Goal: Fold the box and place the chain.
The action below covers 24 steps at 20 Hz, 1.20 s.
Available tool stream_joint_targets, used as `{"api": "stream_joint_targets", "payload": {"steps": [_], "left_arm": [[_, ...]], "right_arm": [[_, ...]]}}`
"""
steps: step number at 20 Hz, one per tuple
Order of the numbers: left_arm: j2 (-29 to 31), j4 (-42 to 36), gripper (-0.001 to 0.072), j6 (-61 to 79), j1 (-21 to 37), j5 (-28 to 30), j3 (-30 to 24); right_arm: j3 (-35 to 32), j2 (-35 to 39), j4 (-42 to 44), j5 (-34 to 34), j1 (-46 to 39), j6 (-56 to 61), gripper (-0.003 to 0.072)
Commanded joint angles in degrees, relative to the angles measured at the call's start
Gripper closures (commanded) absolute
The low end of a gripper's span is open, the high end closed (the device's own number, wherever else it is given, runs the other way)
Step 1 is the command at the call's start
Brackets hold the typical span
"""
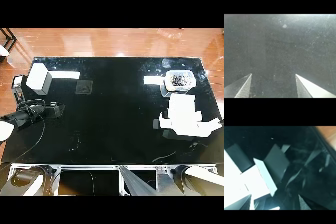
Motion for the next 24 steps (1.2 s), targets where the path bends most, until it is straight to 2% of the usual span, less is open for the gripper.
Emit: {"api": "stream_joint_targets", "payload": {"steps": [1,6,10,14,15,16,20,21,22,24], "left_arm": [[-0.1,0.4,0.0079,0.0,0.0,0.1,0.0],[-0.1,0.4,0.0080,0.0,0.0,0.5,0.0],[-0.1,0.4,0.0079,0.0,0.0,0.6,0.0],[-0.1,0.4,0.0079,0.0,0.0,0.7,0.0],[-0.1,0.4,0.0079,0.0,0.0,0.7,0.0],[-0.1,0.4,0.0079,0.0,0.0,0.7,0.0],[-0.1,0.4,0.0079,0.0,0.0,0.8,0.0],[-0.1,0.4,0.0079,0.0,0.0,0.8,0.0],[-0.1,0.4,0.0079,0.0,0.0,0.8,0.0],[-0.1,0.5,0.0079,0.0,0.0,0.9,0.0]], "right_arm": [[6.7,-10.6,3.4,9.3,-0.1,-2.5,-0.0011],[7.8,-17.0,5.6,8.4,-0.1,-4.5,-0.0011],[8.1,-19.9,11.2,8.4,-0.1,-7.2,-0.0011],[8.2,-22.1,12.3,10.3,-0.1,-7.5,0.0000],[8.2,-22.2,12.5,11.0,-0.1,-7.8,0.0159],[8.2,-22.2,12.5,11.6,-0.1,-8.1,0.0275],[8.2,-22.2,12.5,13.2,-0.1,-8.3,0.0285],[8.2,-22.2,12.6,13.9,-0.1,-8.8,0.0426],[8.2,-22.2,12.6,14.6,-0.1,-9.2,0.0468],[8.2,-22.2,12.6,15.3,-0.1,-9.6,0.0469]]}}
